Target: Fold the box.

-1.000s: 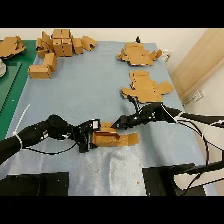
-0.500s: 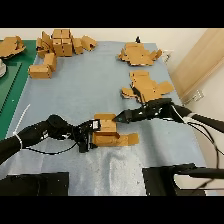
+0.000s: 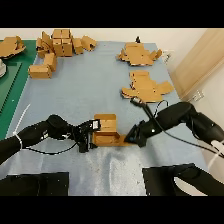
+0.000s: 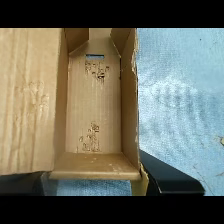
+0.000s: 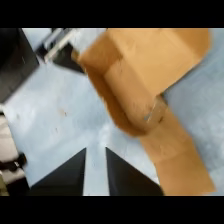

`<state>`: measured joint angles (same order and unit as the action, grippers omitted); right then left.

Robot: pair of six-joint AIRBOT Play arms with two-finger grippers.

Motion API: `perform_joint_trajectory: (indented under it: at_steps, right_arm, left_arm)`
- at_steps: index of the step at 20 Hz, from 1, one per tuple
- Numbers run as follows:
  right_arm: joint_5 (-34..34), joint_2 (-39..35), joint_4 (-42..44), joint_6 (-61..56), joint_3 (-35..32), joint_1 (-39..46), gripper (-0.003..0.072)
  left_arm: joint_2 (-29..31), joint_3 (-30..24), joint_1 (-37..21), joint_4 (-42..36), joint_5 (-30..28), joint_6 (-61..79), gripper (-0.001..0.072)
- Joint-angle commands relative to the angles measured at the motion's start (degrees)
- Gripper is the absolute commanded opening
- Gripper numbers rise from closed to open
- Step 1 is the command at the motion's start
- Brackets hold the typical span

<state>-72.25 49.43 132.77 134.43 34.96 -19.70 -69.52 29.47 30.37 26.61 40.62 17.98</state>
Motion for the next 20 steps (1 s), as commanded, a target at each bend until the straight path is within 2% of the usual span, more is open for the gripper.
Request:
perform_joint_trajectory:
  at_steps: [1,2,5,9,12,15,18,20]
  right_arm:
    - [6.4,-2.7,-16.5,-1.3,-1.8,-8.1,0.0381]
    - [9.8,-2.2,-20.7,-1.3,-1.7,-9.6,0.0468]
    - [15.6,0.2,-25.8,2.4,-1.7,-10.6,0.0468]
    - [19.1,3.1,-24.2,4.7,-1.7,-13.2,0.0469]
    - [24.2,3.8,-23.3,8.1,-1.7,-15.7,0.0469]
    - [25.5,4.2,-23.1,11.4,-1.7,-17.5,0.0468]
    - [25.7,4.3,-19.4,13.5,-1.7,-17.9,0.0467]
    - [27.1,5.2,-18.3,16.0,-1.7,-17.9,0.0433]
  left_arm:
    - [0.0,0.0,0.0,0.0,0.0,0.0,0.0426]
    - [0.0,0.0,0.0,0.0,0.0,0.0,0.0426]
    - [0.0,0.0,0.0,0.0,0.0,0.0,0.0426]
    - [0.0,0.0,0.0,0.0,0.0,0.0,0.0426]
    - [0.0,0.0,0.0,0.0,0.0,0.0,0.0426]
    - [0.0,0.0,0.0,0.0,0.0,0.0,0.0426]
    - [0.0,0.0,0.0,0.0,0.0,0.0,0.0426]
    - [0.0,0.0,0.0,0.0,0.0,0.0,0.0426]
